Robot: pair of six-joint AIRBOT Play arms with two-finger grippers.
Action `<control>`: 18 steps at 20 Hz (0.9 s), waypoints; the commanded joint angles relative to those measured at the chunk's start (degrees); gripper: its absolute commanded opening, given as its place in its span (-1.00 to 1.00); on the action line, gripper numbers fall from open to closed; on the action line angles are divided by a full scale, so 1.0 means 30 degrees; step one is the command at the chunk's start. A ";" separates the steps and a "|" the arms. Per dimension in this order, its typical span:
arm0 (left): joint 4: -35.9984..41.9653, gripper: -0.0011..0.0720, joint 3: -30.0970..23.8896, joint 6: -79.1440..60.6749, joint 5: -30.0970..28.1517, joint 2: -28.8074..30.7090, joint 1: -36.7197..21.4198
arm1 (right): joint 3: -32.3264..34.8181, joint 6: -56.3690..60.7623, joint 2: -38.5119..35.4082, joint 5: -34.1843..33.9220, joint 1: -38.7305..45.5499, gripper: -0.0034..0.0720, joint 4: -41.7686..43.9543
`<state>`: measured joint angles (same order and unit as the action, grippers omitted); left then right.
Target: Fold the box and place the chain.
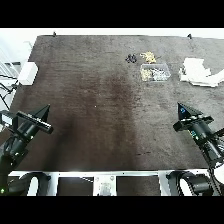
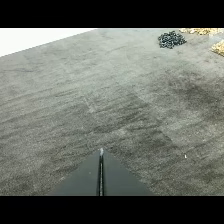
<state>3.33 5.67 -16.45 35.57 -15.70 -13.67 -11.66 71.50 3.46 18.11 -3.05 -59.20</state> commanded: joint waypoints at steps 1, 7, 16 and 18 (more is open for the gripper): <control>-0.0007 -0.92 -0.0007 -0.0015 0.0000 0.0015 0.0000 | 0.0022 0.0306 -0.0029 -0.0962 -0.0007 -0.89 0.0022; -0.0007 -0.92 -0.0007 -0.0022 -0.0066 0.0015 0.0000 | 0.1851 -1.6691 -0.0146 -0.2455 0.0605 -0.89 1.4309; 0.0000 -0.91 -0.0007 -0.0022 -0.0036 0.0015 0.0000 | 0.3359 -2.2061 -0.0146 -0.2965 0.1239 -0.89 1.7180; 0.0000 -0.91 -0.0007 -0.0022 -0.0022 0.0015 0.0000 | 0.3359 -2.2061 -0.0146 -0.2965 0.1239 -0.89 1.7180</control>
<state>3.33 5.67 -16.51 35.48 -15.70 -13.67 -2.09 7.57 3.05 9.32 0.54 -9.19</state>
